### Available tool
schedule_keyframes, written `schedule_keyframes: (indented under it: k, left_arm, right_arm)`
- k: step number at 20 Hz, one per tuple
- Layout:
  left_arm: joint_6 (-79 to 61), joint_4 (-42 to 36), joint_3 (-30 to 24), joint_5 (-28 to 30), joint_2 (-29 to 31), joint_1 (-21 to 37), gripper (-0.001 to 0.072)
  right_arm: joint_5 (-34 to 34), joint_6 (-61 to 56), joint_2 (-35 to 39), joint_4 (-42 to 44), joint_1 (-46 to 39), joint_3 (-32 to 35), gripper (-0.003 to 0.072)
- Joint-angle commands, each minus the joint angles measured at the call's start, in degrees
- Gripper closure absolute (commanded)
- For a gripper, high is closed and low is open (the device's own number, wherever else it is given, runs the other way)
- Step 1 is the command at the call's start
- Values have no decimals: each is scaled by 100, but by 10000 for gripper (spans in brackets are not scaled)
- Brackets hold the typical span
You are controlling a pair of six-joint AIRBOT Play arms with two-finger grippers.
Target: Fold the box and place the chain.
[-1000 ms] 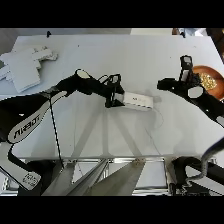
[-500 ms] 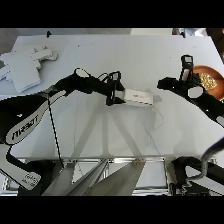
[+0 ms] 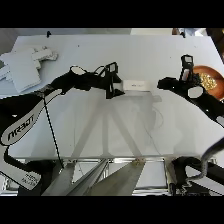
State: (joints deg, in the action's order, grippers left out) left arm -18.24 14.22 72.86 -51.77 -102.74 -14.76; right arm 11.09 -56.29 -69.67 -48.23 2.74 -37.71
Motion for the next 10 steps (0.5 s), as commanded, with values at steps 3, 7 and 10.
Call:
schedule_keyframes:
  k: [3,7,10]
  left_arm:
    - [22,-721,7,592,98,378,704]
    - [22,-710,7,1561,533,579,705]
    - [31,-713,4,1958,866,807,705]
  right_arm:
    - [0,-2,4,0,4,-2,675]
    - [0,-2,4,2,4,-2,675]
    - [0,-2,4,2,4,-2,675]
